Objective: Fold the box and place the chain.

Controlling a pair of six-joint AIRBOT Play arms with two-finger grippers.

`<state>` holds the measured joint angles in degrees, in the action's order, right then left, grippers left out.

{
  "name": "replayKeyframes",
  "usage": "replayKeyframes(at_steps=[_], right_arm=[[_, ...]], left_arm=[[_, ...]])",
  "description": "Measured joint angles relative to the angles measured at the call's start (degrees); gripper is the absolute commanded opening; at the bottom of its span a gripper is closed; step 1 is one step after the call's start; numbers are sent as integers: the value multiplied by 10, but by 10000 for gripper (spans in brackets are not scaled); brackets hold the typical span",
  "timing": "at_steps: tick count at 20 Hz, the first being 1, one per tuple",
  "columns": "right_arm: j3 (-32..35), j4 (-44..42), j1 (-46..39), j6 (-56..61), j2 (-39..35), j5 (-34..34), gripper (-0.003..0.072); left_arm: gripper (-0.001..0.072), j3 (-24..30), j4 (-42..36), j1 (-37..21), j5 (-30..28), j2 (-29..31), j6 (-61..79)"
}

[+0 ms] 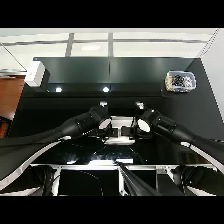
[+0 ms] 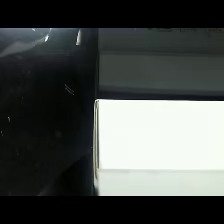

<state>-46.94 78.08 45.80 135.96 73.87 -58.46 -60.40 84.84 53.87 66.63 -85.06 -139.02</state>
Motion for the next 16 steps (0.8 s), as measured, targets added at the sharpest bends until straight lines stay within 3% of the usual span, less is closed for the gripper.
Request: replayKeyframes(at_steps=[2, 3, 4, 5, 11, 16], right_arm=[[0, -1, 0, -1, 0, 1, 14], [0, -2, 0, -1, 0, 1, 87], [0, -4, 0, 0, -1, 4, 293], [-1, -7, 0, 0, -2, 9, 334], [0, -2, 0, -12, -28, 4, 341], [0, 3, -17, -61, -102, -34, 340]], left_arm=[[25, 0, 0, 0, 0, 0, -2], [25, 0, -1, 0, 0, 0, -2], [25, 0, -2, 0, 1, 0, -3], [25, 0, -3, 0, 0, 0, -4], [25, 0, -3, 0, -2, 0, -4], [25, 0, -3, 0, -2, 0, -2]])
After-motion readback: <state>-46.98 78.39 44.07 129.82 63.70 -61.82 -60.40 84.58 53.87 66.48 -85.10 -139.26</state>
